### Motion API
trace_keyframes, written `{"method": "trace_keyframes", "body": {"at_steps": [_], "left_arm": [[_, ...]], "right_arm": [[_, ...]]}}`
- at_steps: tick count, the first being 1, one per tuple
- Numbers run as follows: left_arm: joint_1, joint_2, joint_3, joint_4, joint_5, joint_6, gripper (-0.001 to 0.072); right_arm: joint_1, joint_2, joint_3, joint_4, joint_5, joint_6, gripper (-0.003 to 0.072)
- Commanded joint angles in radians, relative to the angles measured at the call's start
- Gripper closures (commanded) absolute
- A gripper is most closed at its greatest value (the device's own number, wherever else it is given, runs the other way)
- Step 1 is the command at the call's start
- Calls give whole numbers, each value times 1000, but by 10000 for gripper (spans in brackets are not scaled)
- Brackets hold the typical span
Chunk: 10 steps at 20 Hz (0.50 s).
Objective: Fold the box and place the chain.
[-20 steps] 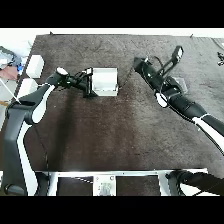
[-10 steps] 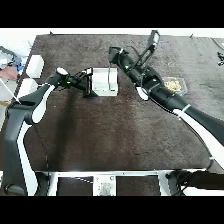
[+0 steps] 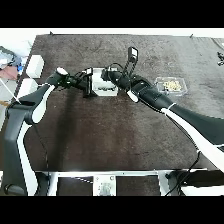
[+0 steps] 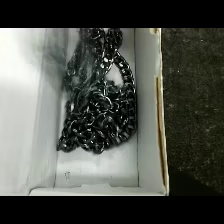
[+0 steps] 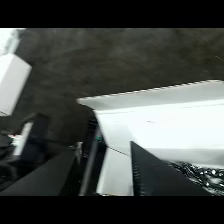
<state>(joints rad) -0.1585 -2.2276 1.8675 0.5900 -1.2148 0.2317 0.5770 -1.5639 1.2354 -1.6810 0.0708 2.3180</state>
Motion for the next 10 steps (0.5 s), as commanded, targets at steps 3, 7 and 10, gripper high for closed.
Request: {"method": "trace_keyframes", "body": {"at_steps": [3,7,10], "left_arm": [[0,0,0,0,1,0,637],[0,0,0,0,0,0,637],[0,0,0,0,1,0,637]], "right_arm": [[-59,153,-121,-85,144,-48,312],[-206,321,-406,-85,135,68,313],[-346,302,-514,-72,24,144,312]]}}
